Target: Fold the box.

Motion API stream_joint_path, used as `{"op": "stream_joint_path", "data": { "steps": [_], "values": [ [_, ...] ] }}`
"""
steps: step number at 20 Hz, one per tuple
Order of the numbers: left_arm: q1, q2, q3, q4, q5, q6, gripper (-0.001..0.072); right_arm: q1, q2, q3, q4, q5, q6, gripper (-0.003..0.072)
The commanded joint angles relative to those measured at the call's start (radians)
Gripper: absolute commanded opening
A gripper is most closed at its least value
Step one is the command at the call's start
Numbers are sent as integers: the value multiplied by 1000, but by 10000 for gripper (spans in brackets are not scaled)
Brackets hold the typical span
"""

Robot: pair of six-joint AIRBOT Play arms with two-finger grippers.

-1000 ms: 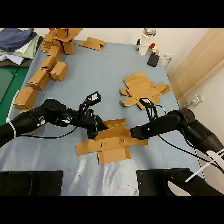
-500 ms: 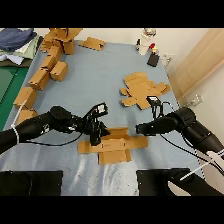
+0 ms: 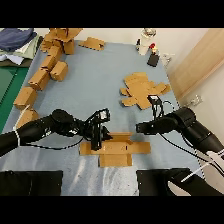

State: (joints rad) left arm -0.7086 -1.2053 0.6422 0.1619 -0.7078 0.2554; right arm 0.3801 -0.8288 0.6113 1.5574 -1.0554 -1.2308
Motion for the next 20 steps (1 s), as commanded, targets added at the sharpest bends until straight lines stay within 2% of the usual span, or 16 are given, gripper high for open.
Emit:
{"op": "stream_joint_path", "data": {
  "steps": [1, 5, 8, 20],
  "values": [
    [7, 0, -11, -24, -18, 48, 10, 1, 1, 0, 2, 3, 2, 3],
    [12, 0, -17, -33, -13, 89, 10, 1, 1, 0, 6, 10, 4, 4],
    [12, -2, -34, -34, 29, 89, 11, 1, 1, 0, 13, 31, 4, 4],
    [11, -3, -43, -34, -36, 28, 12, 1, 1, 0, 16, 45, 3, 3]
  ]
}}
